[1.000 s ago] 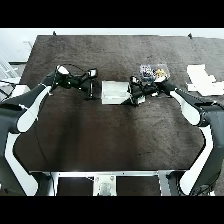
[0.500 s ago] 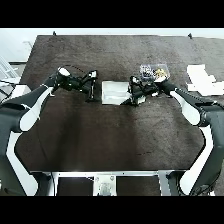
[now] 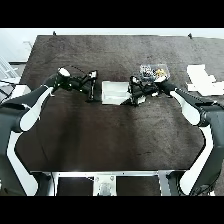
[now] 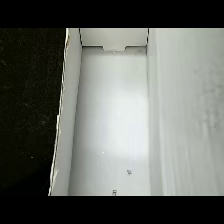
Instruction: Fold the box and place the chain.
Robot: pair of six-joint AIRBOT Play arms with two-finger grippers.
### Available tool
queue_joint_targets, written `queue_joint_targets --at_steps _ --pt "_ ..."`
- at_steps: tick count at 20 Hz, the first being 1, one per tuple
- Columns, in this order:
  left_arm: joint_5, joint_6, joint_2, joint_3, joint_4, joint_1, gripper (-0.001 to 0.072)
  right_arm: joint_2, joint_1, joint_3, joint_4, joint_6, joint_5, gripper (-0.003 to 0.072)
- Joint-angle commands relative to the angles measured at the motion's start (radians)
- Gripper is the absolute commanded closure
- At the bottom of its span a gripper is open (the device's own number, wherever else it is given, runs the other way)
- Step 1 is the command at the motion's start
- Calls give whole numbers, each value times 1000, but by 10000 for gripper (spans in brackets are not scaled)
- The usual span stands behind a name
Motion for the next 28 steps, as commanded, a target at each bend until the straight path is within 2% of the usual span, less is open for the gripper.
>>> queue_joint_targets --at_steps 1,9,20,28 --pt "0 2 -14 0 -40 1 -11 0 1 0 0 0 0 247" --pt "11 23 -66 1 -80 -9 -11 0 1 0 0 0 0 247" --pt "77 55 -77 1 -101 -50 -4 0 1 0 0 0 0 247" --pt "82 55 -88 0 -98 -50 -4 0 1 0 0 0 0 247"
